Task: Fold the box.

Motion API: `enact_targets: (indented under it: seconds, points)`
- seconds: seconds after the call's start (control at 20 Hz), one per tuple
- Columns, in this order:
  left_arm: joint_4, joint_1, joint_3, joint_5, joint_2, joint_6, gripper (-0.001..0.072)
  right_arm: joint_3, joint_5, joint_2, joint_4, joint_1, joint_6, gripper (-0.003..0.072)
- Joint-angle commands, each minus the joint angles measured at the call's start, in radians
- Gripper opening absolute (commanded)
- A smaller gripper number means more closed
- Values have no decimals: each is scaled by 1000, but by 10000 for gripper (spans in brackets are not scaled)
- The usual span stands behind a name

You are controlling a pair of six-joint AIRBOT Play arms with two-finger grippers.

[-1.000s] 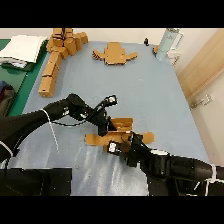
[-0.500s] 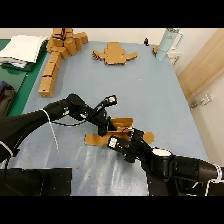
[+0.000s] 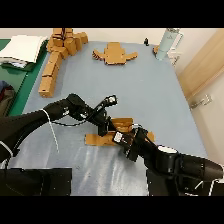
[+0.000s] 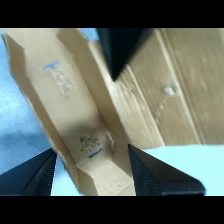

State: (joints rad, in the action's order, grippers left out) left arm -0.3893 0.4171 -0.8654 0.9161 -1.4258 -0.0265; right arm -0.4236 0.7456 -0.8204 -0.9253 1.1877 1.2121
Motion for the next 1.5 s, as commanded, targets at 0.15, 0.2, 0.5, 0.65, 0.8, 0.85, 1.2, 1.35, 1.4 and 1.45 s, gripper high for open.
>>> enact_targets:
  seconds: [0.15, 0.2, 0.5, 0.65, 0.8, 0.85, 1.2, 1.35, 1.4, 1.45]
  points:
    - [0, 1, 0, 0, 0, 0, 12, 63, -53, 117, -15, -85, 110, 718]
    - [0, 1, 0, 0, 0, 0, 12, 65, -58, 117, -15, -101, 127, 718]
    - [0, 1, 0, 0, 0, 0, 12, 68, -166, 116, -319, -260, 480, 718]
    - [0, 1, 0, 0, 0, 0, 12, 68, -200, 116, -607, -380, 856, 718]
    - [0, 1, 0, 0, 0, 0, 12, 66, -192, 114, -970, -536, 1302, 718]
    - [0, 1, 0, 0, 0, 0, 12, 63, -175, 107, -1073, -583, 1425, 718]
    - [0, 1, 0, 0, 0, 0, 12, -19, -19, -88, -1234, -707, 1685, 718]
    - [0, 1, 0, 0, 0, 0, 12, -30, 44, -163, -1337, -749, 1793, 718]
    - [0, 1, 0, 0, 0, 0, 12, -33, 55, -182, -1344, -758, 1793, 718]
    - [0, 1, 0, 0, 0, 0, 12, -39, 56, -197, -1342, -758, 1793, 718]
